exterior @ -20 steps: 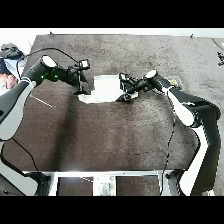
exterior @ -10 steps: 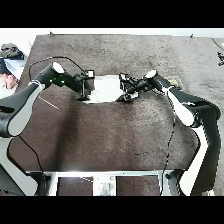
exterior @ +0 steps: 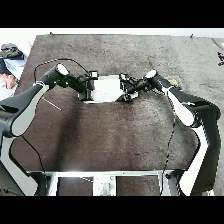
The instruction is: Fold the box and place the chain.
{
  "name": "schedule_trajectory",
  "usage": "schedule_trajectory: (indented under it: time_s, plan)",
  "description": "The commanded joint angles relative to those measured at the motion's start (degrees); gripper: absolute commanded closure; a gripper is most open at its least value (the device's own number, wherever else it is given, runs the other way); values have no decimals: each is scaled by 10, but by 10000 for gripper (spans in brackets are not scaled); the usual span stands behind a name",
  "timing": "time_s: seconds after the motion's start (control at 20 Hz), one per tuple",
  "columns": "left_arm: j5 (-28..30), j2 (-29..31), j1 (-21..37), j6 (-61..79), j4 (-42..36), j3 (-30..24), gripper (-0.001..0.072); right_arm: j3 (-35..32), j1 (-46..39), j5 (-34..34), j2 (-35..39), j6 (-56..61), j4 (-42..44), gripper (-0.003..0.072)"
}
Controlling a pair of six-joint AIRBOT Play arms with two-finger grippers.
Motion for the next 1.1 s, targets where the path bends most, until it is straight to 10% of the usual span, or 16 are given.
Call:
schedule_trajectory:
  time_s: [0.0, 0.3, 0.65, 1.05]
  plan:
    - [1, -3, 0, -17, -2, 0, 49, 0, 0, 0, 0, 0, 0, 251]
    - [3, -7, 0, -18, -8, 0, 396, 0, 0, 0, 0, 0, 0, 251]
    - [-23, -7, 0, -13, -51, 0, 538, 0, 0, 0, 0, 0, 0, 252]
    - [-9, -8, 0, 61, -135, 0, 534, 0, 0, 0, 0, 0, 0, 251]
